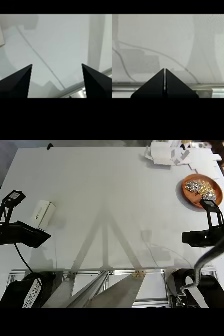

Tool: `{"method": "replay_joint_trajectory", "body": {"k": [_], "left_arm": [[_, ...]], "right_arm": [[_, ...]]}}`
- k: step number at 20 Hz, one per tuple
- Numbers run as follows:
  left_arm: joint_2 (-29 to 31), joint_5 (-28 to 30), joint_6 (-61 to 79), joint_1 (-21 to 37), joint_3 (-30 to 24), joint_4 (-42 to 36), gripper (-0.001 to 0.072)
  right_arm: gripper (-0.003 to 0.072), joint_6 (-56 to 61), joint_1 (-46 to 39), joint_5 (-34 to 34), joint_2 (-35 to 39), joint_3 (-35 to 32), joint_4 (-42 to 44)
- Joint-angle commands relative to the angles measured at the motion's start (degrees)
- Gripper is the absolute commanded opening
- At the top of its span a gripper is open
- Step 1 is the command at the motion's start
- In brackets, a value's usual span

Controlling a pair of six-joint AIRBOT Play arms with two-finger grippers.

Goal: Fold the box and place the chain.

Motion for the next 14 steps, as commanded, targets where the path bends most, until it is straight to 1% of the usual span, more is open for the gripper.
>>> {"method": "replay_joint_trajectory", "body": {"k": [1,5,14], "left_arm": [[0.4,-1.6,-2.3,-1.1,0.0,0.0,0.0688],[0.4,-0.3,-2.3,-1.1,0.0,0.0,0.0688],[0.4,0.7,-2.3,-1.2,0.0,-0.2,0.0689]], "right_arm": [[0.0017,0.0,0.0,0.0,0.0,0.0,0.0],[0.0017,0.0,0.0,0.0,0.0,0.0,0.0],[0.0017,0.0,0.0,0.0,0.0,0.0,0.0]]}}
